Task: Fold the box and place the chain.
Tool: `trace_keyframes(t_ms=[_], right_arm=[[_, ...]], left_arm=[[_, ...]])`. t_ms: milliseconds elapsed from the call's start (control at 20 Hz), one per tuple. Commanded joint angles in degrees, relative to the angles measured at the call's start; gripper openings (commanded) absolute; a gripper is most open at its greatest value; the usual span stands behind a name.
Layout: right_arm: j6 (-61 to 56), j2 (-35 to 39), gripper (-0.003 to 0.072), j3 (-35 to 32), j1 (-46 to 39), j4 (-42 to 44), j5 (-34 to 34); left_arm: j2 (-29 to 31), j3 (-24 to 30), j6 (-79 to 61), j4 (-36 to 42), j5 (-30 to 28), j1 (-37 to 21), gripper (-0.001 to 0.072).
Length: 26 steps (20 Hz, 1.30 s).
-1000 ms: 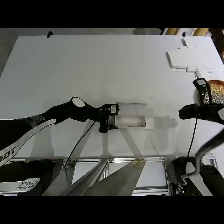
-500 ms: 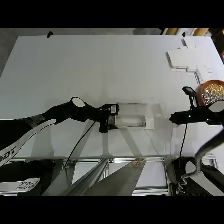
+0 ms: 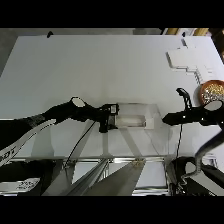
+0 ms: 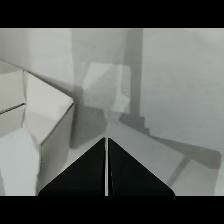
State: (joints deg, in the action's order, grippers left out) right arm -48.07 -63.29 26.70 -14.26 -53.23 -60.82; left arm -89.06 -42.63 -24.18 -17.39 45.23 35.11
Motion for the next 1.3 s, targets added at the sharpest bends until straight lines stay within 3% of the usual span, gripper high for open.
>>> trace_keyframes(t_ms=[0,450,500,750,850,1000,1050,1250], right_arm=[[0.39,-0.17,0.002,-0.68,4.0,1.99,0.28],[0.57,-0.15,0.0028,-0.66,8.0,5.7,-1.53],[0.59,-0.15,0.0069,-0.66,8.0,6.23,-1.62],[0.57,1.03,0.0127,-0.63,8.0,8.74,-2.67],[0.55,2.89,0.0245,-0.63,8.0,9.84,-1.97],[-0.13,7.1,0.0322,-0.63,8.02,10.56,-1.27],[-1.68,8.0,0.0401,-0.63,8.02,11.19,-0.96],[-4.7,8.52,0.0477,-0.66,12.85,6.56,1.53]], left_arm=[[0.02,0.0,-0.02,-0.02,0.0,0.0,0.0082],[0.02,0.0,-0.02,-0.02,0.0,0.0,0.0082],[0.02,0.0,-0.02,-0.02,0.0,0.0,0.0082],[0.02,0.0,-0.02,0.0,-0.02,0.0,0.0082],[0.02,0.0,0.0,-0.02,0.0,-0.02,0.0082],[0.02,0.0,0.0,0.0,0.0,-0.02,0.0082],[0.02,0.0,-0.02,-0.02,0.0,0.0,0.0082],[0.02,0.0,0.0,-0.02,0.0,0.0,0.0082]])
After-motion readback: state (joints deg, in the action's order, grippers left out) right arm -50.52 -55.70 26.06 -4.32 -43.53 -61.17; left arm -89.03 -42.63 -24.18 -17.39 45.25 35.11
